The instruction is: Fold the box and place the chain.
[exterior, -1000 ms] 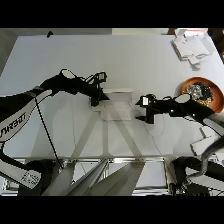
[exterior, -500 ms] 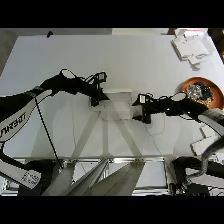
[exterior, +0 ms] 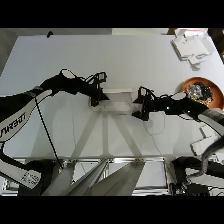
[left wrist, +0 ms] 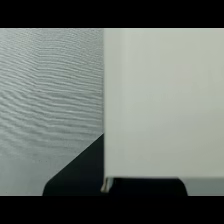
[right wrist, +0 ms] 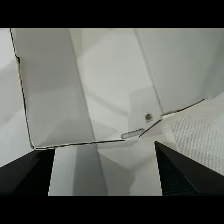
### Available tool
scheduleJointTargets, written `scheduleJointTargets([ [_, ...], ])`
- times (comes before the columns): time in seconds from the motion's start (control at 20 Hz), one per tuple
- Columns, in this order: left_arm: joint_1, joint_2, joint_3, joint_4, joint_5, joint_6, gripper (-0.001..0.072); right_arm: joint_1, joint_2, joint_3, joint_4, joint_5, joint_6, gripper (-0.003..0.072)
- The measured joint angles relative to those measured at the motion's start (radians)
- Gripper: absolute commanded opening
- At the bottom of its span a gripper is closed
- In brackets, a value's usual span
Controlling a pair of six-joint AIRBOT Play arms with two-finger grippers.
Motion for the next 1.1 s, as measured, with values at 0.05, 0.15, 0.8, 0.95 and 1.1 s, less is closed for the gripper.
scheduleJointTargets([
  [0.05, 0.0, 0.0, 0.0, 0.0, 0.0, -0.001, 0.0014, 0.0, 0.0, 0.005, 0.008, -0.001, 0.008, 0.0694],
  [0.15, 0.0, 0.0, 0.0, 0.0, 0.0, -0.001, 0.0014, 0.0, 0.0, 0.016, 0.019, -0.003, 0.011, 0.0694],
  [0.8, 0.0, 0.0, 0.0, -0.001, 0.002, -0.001, 0.0014, -0.015, -0.103, 0.164, -0.051, 0.054, -0.017, 0.0694],
  [0.95, 0.0, 0.0, 0.0, -0.001, 0.002, -0.001, 0.0014, -0.016, -0.142, 0.212, -0.072, 0.084, -0.014, 0.0694],
  [1.1, 0.0, 0.0, 0.0, -0.001, 0.002, -0.001, 0.0014, -0.016, -0.181, 0.263, -0.09, 0.13, -0.017, 0.0694],
])
